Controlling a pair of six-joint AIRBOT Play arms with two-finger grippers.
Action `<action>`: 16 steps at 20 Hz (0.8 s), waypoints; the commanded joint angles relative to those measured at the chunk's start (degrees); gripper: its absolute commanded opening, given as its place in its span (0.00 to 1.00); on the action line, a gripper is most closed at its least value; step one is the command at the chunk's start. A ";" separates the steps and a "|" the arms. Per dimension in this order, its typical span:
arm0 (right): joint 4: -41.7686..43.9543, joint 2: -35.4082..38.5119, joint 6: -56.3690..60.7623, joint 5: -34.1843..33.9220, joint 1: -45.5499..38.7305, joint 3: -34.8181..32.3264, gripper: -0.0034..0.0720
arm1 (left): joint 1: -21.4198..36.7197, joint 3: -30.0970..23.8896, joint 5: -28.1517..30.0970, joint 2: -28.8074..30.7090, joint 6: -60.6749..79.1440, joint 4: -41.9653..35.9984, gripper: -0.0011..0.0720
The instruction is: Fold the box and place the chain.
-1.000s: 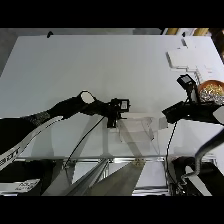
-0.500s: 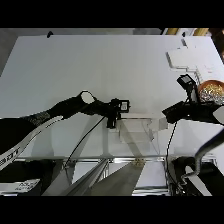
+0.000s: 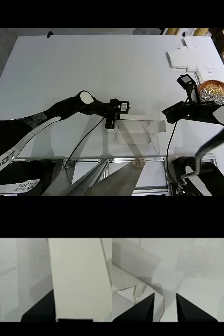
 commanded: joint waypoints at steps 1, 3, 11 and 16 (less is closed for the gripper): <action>0.04 -0.04 0.02 0.07 0.07 0.00 0.44 | -0.02 0.07 0.22 0.68 -5.49 5.81 0.02; 0.04 -0.04 0.04 0.07 0.07 0.00 0.44 | 0.00 0.07 0.24 0.68 -5.33 6.43 0.02; 0.04 -0.04 0.02 0.07 0.07 0.00 0.44 | -0.02 0.07 2.16 -0.39 -5.20 6.23 0.02; 0.02 -0.04 0.02 0.07 0.07 0.00 0.44 | -0.02 0.07 2.12 -0.42 -5.20 6.21 0.03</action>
